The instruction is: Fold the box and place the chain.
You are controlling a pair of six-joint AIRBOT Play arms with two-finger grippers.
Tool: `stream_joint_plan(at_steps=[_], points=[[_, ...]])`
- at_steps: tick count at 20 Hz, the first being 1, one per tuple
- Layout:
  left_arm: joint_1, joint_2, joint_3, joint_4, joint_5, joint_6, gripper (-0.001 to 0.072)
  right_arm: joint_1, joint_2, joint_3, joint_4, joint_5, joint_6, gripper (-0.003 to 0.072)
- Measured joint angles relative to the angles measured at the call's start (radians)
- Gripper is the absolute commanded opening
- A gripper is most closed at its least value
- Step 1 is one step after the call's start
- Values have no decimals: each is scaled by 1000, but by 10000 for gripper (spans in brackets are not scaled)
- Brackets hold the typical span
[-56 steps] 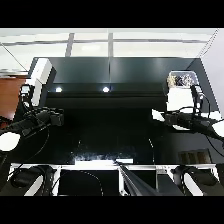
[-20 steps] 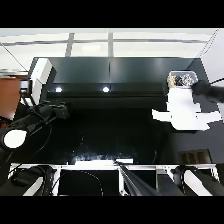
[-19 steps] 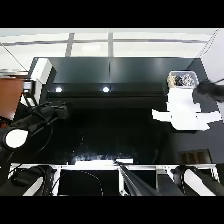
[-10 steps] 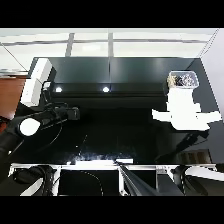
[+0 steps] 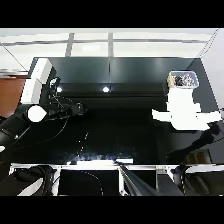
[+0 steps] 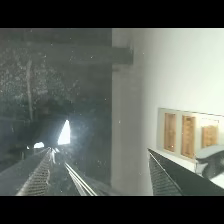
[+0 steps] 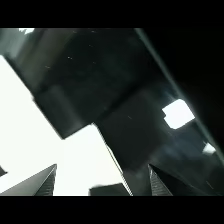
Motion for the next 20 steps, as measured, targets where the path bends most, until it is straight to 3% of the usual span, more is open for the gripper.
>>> stream_joint_plan(at_steps=[4,5,6,7,8,9,10,11,12,13,16,20], points=[[0,-8,5,0,-15,-35,704,26,-69,19,42,47,-17,682],[0,-9,5,0,-15,-39,704,38,-76,22,42,54,-20,582],[0,-10,5,0,-19,-43,704,51,-82,23,37,56,-23,429],[0,-10,6,0,-21,-43,704,65,-86,24,26,58,-23,418],[0,-10,6,1,-22,-47,704,79,-88,24,11,60,-24,344],[0,-10,6,1,-22,-47,704,94,-90,24,-5,61,-25,175],[0,-10,6,1,-23,-48,704,106,-88,24,-16,64,-25,166],[0,-10,6,2,-25,-50,704,116,-80,24,-25,67,-25,98],[0,-10,6,4,-27,-50,704,123,-71,22,-37,71,-23,95],[0,-10,6,5,-30,-50,704,128,-53,15,-50,72,-22,26],[0,-10,6,8,-29,-50,704,132,30,-50,-77,59,-16,13],[0,-10,6,11,-25,-49,704,158,206,-243,-40,15,-16,13]])
